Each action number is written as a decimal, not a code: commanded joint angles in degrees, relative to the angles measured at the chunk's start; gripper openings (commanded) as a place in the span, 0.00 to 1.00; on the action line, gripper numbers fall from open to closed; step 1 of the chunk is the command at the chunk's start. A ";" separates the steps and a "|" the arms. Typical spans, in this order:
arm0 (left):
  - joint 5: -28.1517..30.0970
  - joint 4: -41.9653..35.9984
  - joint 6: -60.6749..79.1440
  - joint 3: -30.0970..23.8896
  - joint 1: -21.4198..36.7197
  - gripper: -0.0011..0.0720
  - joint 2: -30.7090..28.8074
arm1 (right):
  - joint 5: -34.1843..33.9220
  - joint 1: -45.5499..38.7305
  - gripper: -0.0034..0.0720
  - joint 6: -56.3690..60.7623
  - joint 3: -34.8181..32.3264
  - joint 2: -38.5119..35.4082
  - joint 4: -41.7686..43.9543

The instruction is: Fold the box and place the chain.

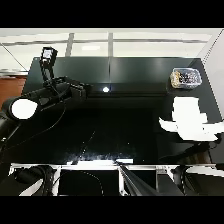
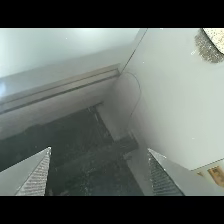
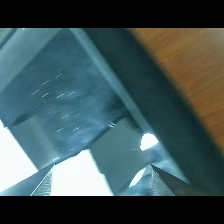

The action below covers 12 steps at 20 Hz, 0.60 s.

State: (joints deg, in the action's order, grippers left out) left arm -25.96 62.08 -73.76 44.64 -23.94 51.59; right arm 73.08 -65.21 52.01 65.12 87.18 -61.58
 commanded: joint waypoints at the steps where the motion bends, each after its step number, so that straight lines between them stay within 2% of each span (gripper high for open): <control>1: 0.00 -0.07 0.00 0.00 0.00 0.98 0.02 | 8.39 -0.24 0.98 -1.22 0.59 2.82 4.11; 3: 0.00 -0.07 0.00 0.00 0.00 0.98 0.02 | 11.61 -0.24 0.98 -0.46 0.57 3.67 4.15; 5: -0.02 -0.04 0.02 0.00 0.00 0.97 0.02 | 11.98 0.04 0.98 -0.15 0.57 4.09 4.15; 7: -0.04 -0.07 0.00 0.00 0.00 0.98 0.02 | 11.89 0.61 0.76 -0.15 0.57 4.90 3.96; 12: -0.24 -0.07 0.00 0.00 0.00 0.97 0.02 | 13.64 3.87 0.76 0.07 0.57 6.25 3.87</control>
State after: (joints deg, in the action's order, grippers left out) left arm -26.09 62.00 -73.76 44.64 -23.94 51.59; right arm 85.45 -62.98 52.01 65.63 92.84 -57.69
